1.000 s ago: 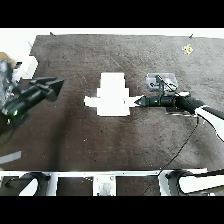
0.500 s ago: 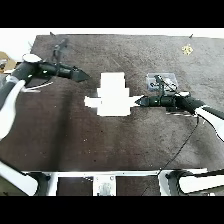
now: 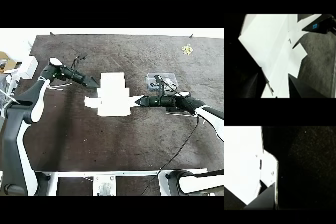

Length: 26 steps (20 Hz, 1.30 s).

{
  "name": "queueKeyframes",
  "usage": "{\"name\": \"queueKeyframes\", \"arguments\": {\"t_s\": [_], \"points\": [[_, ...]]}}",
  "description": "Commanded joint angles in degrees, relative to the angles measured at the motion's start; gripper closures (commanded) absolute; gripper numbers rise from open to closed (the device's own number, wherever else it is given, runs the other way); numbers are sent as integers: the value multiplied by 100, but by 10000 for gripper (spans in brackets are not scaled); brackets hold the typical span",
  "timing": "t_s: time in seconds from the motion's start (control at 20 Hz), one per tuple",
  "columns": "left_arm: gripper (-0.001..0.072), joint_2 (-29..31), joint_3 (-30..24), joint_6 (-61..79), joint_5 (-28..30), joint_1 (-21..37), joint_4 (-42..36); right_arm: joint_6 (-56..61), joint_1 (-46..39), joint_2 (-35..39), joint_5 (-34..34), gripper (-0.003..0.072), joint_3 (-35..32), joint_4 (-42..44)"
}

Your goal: Fold the box and place the chain.

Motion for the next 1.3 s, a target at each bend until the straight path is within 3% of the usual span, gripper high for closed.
{"name": "queueKeyframes", "arguments": {"t_s": [0.0, 0.45, 0.85, 1.0, 1.15, 1.2, 1.25], "points": [[286, -256, 118, -15, -59, -92, -243, -4, 11, -4, 7, 686, 7, -2], [287, -470, 120, 214, 11, -551, -393, -2, 11, -7, 52, 686, 7, 0], [300, -468, 120, 205, -129, -459, -339, -2, 11, -4, 52, 686, 7, -26], [610, -463, 120, 210, -149, -448, -258, -4, 11, -4, 50, 686, 7, -26], [701, -463, 120, 374, -286, -448, -164, -4, 9, -4, 46, 685, 7, -28], [698, -463, 120, 435, -291, -448, -166, -7, 9, -4, 46, 628, 7, -24], [698, -463, 120, 597, -286, -448, -168, -50, 0, -4, 50, 398, 7, -20]]}}
